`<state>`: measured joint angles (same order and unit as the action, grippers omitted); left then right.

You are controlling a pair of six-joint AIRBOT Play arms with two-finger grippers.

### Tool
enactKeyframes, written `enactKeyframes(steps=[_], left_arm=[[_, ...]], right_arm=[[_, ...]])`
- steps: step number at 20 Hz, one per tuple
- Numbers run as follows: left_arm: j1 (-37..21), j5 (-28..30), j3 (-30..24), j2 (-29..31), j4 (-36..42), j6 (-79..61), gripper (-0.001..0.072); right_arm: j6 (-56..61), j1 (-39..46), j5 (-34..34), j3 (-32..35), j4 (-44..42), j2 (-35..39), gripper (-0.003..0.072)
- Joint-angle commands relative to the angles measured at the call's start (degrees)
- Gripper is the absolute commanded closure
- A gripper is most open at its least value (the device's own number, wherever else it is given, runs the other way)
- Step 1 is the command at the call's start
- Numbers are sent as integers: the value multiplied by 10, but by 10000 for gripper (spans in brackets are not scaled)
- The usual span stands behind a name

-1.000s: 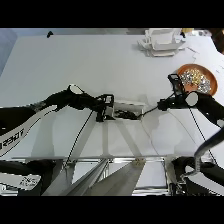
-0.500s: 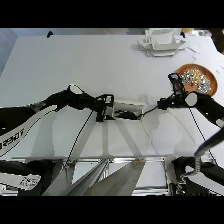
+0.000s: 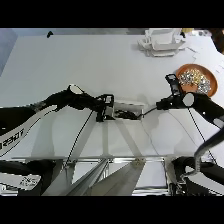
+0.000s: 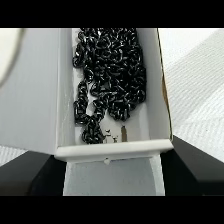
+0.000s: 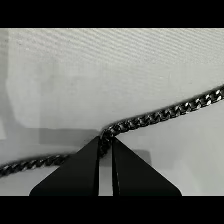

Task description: Fold the box and place the chain.

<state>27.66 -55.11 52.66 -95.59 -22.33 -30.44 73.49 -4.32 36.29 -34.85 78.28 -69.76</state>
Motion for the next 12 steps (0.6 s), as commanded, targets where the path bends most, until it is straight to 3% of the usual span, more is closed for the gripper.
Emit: enactKeyframes(steps=[1,5,12], left_arm=[[0,0,0,0,0,0,629],[0,0,0,0,0,0,629],[-1,0,0,0,0,0,629]], right_arm=[[-1,-2,28,-1,14,43,671],[0,-2,73,-1,-27,169,671],[-35,-17,149,5,-195,344,670]])
